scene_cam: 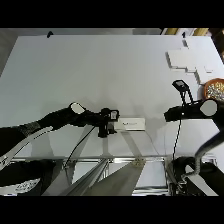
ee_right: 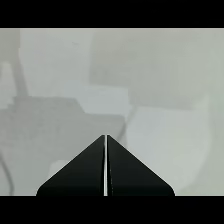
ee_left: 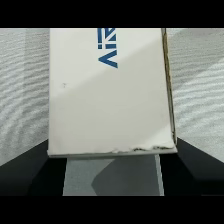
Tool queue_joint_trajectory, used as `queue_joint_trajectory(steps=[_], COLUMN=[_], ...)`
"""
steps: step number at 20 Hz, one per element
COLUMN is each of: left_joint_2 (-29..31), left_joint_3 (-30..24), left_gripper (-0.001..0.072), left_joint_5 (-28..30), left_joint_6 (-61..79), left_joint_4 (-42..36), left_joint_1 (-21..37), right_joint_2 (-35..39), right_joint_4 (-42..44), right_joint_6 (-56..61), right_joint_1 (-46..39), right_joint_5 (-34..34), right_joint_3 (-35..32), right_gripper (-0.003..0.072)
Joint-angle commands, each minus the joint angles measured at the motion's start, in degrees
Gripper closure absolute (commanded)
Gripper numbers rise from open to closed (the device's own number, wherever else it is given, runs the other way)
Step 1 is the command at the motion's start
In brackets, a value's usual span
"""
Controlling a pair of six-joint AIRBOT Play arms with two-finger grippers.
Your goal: Fold the box and place the chain.
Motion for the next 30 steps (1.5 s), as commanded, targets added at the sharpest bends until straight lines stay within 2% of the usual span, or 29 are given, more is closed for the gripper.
queue_joint_trajectory(steps=[1,16,19,23,26,30], left_joint_2=[0.04,0.31,5.29,17.99,26.91,34.38], left_joint_3=[-0.02,-0.02,-0.02,-0.02,-0.02,0.00], left_gripper=[0.0617,0.0618,0.0617,0.0617,0.0617,0.0611], left_joint_5=[0.02,-0.94,-0.96,1.60,5.14,5.31], left_joint_6=[0.02,-1.42,-9.75,-22.05,-39.04,-70.38], left_joint_4=[0.02,0.57,4.74,12.41,20.46,39.78], left_joint_1=[0.02,0.20,2.54,10.62,19.67,34.86], right_joint_2=[-0.24,-0.24,-0.24,-0.22,-0.24,-0.24], right_joint_4=[-1.60,-1.60,-1.60,-1.60,-1.60,-1.60], right_joint_6=[2.21,2.21,2.19,2.21,2.21,2.21], right_joint_1=[-0.52,-0.52,-0.52,-0.52,-0.52,-0.52], right_joint_5=[-0.37,-0.37,-0.37,-0.37,-0.37,-0.37], right_joint_3=[-0.52,-0.50,-0.50,-0.50,-0.50,-0.50], right_gripper=[0.0667,0.0667,0.0667,0.0667,0.0667,0.0667])
